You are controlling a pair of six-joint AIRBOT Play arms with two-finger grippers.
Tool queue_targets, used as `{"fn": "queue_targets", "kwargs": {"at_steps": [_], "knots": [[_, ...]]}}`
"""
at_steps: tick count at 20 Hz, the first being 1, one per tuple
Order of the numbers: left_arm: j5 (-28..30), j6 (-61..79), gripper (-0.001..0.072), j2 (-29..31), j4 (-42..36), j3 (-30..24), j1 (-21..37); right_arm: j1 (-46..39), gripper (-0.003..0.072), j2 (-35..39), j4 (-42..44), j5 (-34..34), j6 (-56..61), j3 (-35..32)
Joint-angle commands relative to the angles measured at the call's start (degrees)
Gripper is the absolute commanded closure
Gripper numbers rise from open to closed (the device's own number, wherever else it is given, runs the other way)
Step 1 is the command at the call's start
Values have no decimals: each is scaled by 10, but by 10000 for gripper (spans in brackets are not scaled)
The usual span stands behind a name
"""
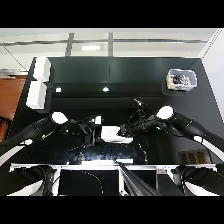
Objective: Fold the box and place the chain.
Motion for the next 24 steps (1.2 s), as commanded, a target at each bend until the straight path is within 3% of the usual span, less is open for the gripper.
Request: {"fn": "queue_targets", "kwargs": {"at_steps": [1, 5, 11, 12, 13, 19, 22, 24], "knots": [[0, -1, 304, 0, -1, 0, 0, -3, 638, 12, -1, 3, -29, 1], [-1, -1, 304, 0, -1, 0, 0, -51, 638, 98, -23, 53, -31, 28], [-1, -1, 299, 0, -1, 0, 0, -172, 638, 236, -26, 62, -24, 42], [-3, -1, 184, 1, -1, 1, 0, -188, 638, 243, -26, 75, -17, 41], [-3, -1, -4, 7, 2, 1, 0, -200, 638, 246, -26, 95, -14, 41], [-32, -123, -3, 103, 108, 1, 0, -273, 638, 248, -30, 148, -14, 41], [-62, -225, -2, 154, 106, 9, -10, -335, 638, 248, -41, 147, -14, 41], [-65, -254, -2, 156, 106, 34, -35, -371, 638, 248, -51, 143, -14, 41]]}}
